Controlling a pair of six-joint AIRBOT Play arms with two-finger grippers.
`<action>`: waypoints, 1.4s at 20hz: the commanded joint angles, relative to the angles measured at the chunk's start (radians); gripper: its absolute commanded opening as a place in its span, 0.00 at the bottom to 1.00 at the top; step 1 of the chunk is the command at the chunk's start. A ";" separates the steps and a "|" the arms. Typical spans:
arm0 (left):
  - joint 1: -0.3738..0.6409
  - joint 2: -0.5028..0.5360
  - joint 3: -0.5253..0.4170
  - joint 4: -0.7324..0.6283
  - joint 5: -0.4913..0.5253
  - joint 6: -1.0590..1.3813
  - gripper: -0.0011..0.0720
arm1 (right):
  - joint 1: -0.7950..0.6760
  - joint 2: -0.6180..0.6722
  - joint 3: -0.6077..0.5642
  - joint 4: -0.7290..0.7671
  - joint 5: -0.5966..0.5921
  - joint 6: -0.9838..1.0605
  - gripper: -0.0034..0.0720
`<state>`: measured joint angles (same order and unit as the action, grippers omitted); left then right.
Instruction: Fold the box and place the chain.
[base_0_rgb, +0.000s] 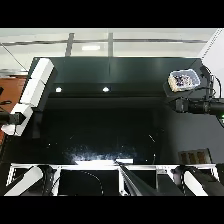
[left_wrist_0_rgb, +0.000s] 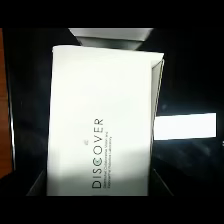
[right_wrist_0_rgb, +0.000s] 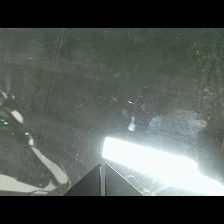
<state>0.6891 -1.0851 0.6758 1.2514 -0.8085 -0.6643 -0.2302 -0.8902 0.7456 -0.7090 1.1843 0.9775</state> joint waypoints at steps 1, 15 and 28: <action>0.002 -0.059 0.000 -0.059 0.066 0.011 0.69 | 0.000 0.000 0.001 0.000 0.001 0.010 0.09; -0.451 0.303 0.144 -0.250 -0.099 -0.145 0.05 | 0.000 0.000 0.001 -0.040 -0.091 0.010 0.09; -1.033 0.301 -0.020 -0.028 0.291 -0.672 0.05 | 0.043 0.248 -0.199 -0.422 -0.369 0.088 0.09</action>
<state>-0.3195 -0.7853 0.6746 1.2076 -0.5873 -1.2823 -0.1890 -0.6682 0.5751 -1.0752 0.8490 1.0603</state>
